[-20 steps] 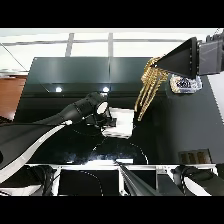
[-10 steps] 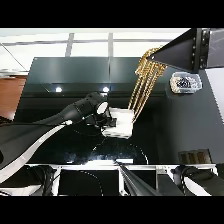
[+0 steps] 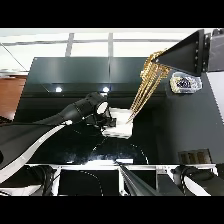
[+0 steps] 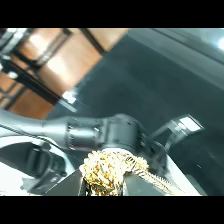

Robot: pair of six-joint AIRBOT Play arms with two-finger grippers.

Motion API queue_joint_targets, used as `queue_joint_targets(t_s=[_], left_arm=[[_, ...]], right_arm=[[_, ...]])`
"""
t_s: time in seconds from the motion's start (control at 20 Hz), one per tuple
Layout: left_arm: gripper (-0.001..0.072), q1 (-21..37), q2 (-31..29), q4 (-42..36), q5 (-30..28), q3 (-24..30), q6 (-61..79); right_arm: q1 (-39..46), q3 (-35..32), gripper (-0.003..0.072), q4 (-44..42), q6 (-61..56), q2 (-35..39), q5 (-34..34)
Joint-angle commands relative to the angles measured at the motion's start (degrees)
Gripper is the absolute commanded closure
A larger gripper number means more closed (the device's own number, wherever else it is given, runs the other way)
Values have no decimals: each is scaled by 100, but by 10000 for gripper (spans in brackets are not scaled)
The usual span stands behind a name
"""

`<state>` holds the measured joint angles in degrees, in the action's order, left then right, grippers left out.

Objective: Fold the box and place the chain.

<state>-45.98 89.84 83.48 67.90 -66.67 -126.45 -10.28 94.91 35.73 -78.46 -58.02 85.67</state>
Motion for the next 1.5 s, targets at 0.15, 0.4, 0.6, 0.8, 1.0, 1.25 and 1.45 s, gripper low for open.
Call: queue_joint_targets(t_s=[0.15, 0.4, 0.6, 0.8, 1.0, 1.25, 1.45], left_arm=[[681, 0, 4, 2, -7, -7, 0], [681, 0, 4, 2, -9, -7, 0], [681, 0, 4, 2, -9, -7, 0], [681, 0, 7, 2, -9, -7, 0], [681, 2, 7, 2, -9, -7, 0], [681, 2, 7, 2, -9, -7, 0], [681, 2, 9, 2, -13, -7, 0]], right_arm=[[4, 11, 677, 350, -105, 203, 157], [4, 11, 677, 339, -129, 234, 164], [-103, 2, 677, 354, -219, 232, 24], [-341, -7, 677, 380, -232, 203, -251], [-649, -313, 677, 660, -369, 114, -404], [-1191, -1720, 677, 997, -446, 109, -1054], [-1189, -2120, 677, 1368, -562, 109, -1215]])
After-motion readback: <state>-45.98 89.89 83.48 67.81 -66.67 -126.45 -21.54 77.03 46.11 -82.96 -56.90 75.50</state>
